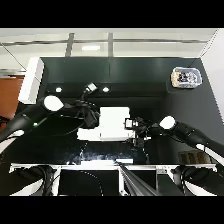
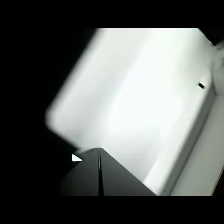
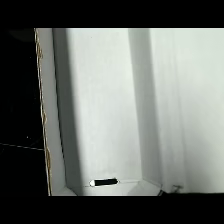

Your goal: Fold the box and place the chain.

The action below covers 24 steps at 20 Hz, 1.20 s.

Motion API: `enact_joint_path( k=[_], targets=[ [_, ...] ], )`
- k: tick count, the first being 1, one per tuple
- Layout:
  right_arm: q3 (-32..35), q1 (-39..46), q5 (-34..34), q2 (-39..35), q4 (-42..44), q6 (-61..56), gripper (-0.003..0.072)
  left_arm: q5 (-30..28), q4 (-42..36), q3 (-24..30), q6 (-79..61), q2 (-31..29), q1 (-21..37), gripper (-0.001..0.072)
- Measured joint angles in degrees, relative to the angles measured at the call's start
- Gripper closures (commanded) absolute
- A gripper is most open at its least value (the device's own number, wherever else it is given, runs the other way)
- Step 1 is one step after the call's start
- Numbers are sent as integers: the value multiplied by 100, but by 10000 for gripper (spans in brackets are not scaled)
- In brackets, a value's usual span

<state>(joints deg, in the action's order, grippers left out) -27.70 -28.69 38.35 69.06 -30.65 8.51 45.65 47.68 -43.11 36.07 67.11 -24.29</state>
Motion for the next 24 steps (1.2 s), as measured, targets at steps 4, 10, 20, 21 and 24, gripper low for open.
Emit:
enact_joint_path(
  k=[4, 10, 20, 21, 24],
  targets=[
    [-2, 0, -4, 0, 0, 0, 192, 767, 20, 345, -957, -503, 678, 268],
    [-2, 0, -4, 0, -2, 0, 192, 1038, -114, 1196, -3091, -638, 627, 4],
    [-2, 0, -2, 0, -4, 0, 192, -52, -487, 1440, -3742, -225, -334, 356],
    [0, 0, -2, 0, -2, 0, 192, -125, -490, 1443, -3751, -199, -372, 364],
    [-2, 0, -2, 0, -4, 0, 192, -162, -522, 1445, -3766, -166, -428, 364]
  ],
)
